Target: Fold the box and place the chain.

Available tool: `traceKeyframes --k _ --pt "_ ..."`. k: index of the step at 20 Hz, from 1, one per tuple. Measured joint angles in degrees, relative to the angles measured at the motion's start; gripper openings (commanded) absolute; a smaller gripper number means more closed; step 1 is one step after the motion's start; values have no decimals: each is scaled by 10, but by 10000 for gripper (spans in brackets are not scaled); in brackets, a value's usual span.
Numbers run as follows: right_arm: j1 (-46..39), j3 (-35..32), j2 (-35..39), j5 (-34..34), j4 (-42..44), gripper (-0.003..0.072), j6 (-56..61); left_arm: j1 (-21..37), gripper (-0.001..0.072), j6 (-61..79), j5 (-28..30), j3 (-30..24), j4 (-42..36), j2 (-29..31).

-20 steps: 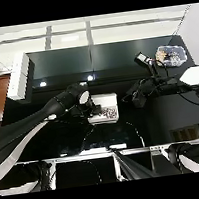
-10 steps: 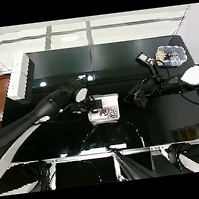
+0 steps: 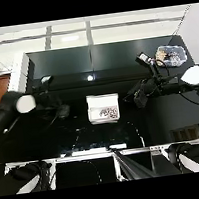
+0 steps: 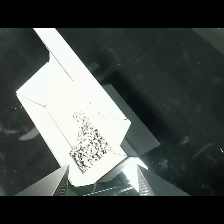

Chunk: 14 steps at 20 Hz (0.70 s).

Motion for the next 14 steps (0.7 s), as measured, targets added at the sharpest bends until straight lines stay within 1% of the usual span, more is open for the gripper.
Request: traceKeyframes --k 1,2,3,5,7,11,14 --pt "0 0 0 -2 0 491 5 36 516 94 10 -31 -75 11" --pt "0 0 0 -4 0 491 9 62 661 189 16 -58 -137 17" --pt "0 0 0 -6 0 491 13 80 710 285 26 -81 -191 20" --pt "0 0 0 -11 0 491 24 96 711 467 52 -116 -277 18" --pt "0 0 0 -12 0 491 35 93 711 622 82 -135 -323 9" --pt "0 -1 0 -13 1 491 60 54 712 913 146 -146 -365 -17" --pt "1 0 0 -6 1 491 75 32 712 1038 177 -133 -379 -59"
